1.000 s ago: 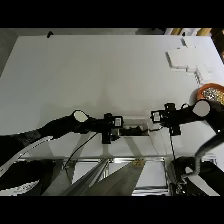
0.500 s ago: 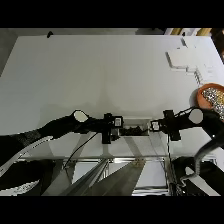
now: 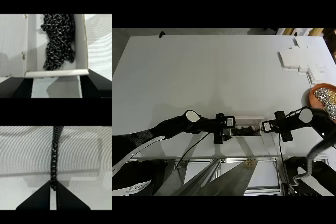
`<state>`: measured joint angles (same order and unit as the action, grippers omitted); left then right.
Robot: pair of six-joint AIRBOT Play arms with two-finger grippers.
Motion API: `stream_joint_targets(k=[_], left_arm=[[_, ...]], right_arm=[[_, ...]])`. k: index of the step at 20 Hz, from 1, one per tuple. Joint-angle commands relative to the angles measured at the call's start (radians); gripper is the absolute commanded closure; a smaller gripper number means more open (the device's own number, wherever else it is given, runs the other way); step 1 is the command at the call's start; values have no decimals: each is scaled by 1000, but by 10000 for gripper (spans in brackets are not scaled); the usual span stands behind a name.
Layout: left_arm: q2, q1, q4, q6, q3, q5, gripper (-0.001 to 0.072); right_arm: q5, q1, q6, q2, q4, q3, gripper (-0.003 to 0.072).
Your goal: Fold the box and place the chain.
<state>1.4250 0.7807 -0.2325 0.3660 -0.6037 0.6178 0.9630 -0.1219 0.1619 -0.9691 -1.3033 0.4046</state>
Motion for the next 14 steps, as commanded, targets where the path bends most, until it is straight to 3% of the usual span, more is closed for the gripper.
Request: stream_joint_targets(k=[1, 7, 14], left_arm=[[0, 0, 0, 0, 0, 0, 363], [0, 0, 0, 0, 0, 0, 363], [0, 0, 0, 0, 0, 0, 363]], right_arm=[[22, -8, 0, 85, 14, 2, 669], [63, -175, -7, 346, 263, 2, 669], [27, -311, -6, 379, 574, 1, 669]])
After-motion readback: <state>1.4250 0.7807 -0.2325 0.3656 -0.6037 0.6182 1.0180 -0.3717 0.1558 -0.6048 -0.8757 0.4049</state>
